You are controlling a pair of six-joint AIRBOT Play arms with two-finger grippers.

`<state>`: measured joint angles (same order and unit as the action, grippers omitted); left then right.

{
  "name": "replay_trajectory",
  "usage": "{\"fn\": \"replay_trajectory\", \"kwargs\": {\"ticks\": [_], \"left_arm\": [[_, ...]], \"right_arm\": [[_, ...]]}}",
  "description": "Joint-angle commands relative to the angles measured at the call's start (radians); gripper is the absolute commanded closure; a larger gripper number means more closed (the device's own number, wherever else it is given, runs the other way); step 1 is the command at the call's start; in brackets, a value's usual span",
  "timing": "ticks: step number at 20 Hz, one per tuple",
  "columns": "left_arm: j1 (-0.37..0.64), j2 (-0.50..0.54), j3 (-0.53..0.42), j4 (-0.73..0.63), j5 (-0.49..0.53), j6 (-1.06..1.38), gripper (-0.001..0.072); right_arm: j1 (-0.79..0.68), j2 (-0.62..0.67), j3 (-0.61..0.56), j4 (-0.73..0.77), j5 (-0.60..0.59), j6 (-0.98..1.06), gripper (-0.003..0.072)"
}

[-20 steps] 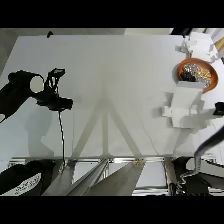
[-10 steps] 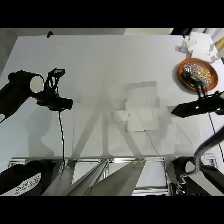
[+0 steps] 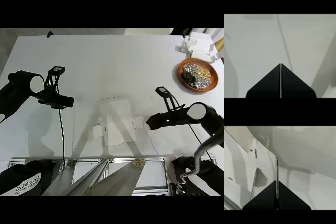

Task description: Fold the box and place the chain.

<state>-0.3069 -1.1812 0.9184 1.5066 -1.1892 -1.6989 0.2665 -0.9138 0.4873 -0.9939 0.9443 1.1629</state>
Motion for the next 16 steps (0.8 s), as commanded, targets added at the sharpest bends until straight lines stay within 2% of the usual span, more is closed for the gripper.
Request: {"fn": "replay_trajectory", "kwargs": {"ticks": [1, 4, 7, 12, 13, 15, 16], "left_arm": [[-0.001, -0.002, 0.0, -0.038, 0.034, 0.084, 0.0698], [0.0, -0.002, 0.0, -0.095, 0.057, 0.198, 0.0701], [0.0, -0.002, 0.0, -0.24, 0.072, 0.389, 0.0699], [-0.001, -0.023, 0.0, -0.263, 0.088, 0.468, 0.0699], [0.0, -0.035, 0.0, -0.265, 0.095, 0.469, 0.0663], [0.0, -0.067, -0.001, -0.288, 0.066, 0.548, 0.0347], [0.001, -0.085, -0.001, -0.316, 0.031, 0.613, 0.0249]], "right_arm": [[0.108, 0.003, -0.007, 0.0, -0.095, 0.068, 0.0676], [0.115, 0.003, -0.007, -0.001, -0.099, 0.068, 0.0676], [0.115, 0.003, -0.007, -0.001, -0.097, 0.068, 0.0676], [0.115, 0.003, -0.007, 0.0, -0.097, 0.068, 0.0676], [0.115, 0.003, -0.007, 0.0, -0.097, 0.068, 0.0675], [0.115, 0.003, -0.007, 0.0, -0.096, 0.068, 0.0675], [0.115, 0.003, -0.007, 0.0, -0.096, 0.068, 0.0675]]}}
